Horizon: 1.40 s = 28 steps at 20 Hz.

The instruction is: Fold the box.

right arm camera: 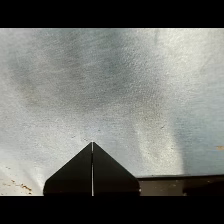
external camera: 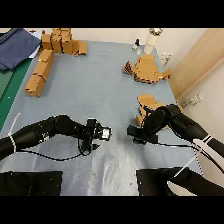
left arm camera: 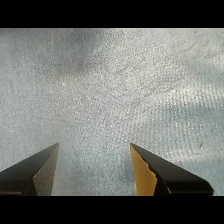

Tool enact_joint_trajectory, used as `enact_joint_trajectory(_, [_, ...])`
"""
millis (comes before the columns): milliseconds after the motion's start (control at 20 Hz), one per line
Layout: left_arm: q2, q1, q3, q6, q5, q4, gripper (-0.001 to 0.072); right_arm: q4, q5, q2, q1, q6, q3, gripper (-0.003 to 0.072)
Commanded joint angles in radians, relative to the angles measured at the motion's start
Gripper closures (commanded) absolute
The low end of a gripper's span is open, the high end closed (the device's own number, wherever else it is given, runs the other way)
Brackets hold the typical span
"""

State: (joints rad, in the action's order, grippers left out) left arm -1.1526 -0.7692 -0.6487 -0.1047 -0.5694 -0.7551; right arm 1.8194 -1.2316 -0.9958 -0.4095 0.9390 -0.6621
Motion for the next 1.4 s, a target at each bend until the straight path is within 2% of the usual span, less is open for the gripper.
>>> enact_joint_trajectory(0, [-0.002,0.0,0.001,0.0,0.001,0.0,0.0038,0.0,0.0,0.0,0.0,0.0,0.0,0.068])
enact_joint_trajectory(800, [-0.002,0.0,0.002,0.0,0.001,0.0,0.0038,-0.006,0.002,-0.001,0.0,0.0,0.0,0.068])
enact_joint_trajectory(950, [-0.003,-0.003,0.002,0.005,0.073,0.007,0.0038,-0.012,0.038,-0.001,0.0,0.0,0.0,0.068])
enact_joint_trajectory(1100, [0.006,-0.003,0.0,0.129,0.074,0.024,0.0039,-0.004,0.05,-0.002,0.0,-0.002,0.0,0.068])
enact_joint_trajectory(1200, [0.058,-0.001,-0.016,0.29,0.083,-0.004,0.0038,-0.004,0.051,-0.002,0.0,-0.013,0.0,0.0679])
enact_joint_trajectory(1350, [0.237,0.032,-0.077,0.563,0.072,-0.117,0.0038,0.013,0.093,-0.002,0.0,-0.015,-0.002,0.068])
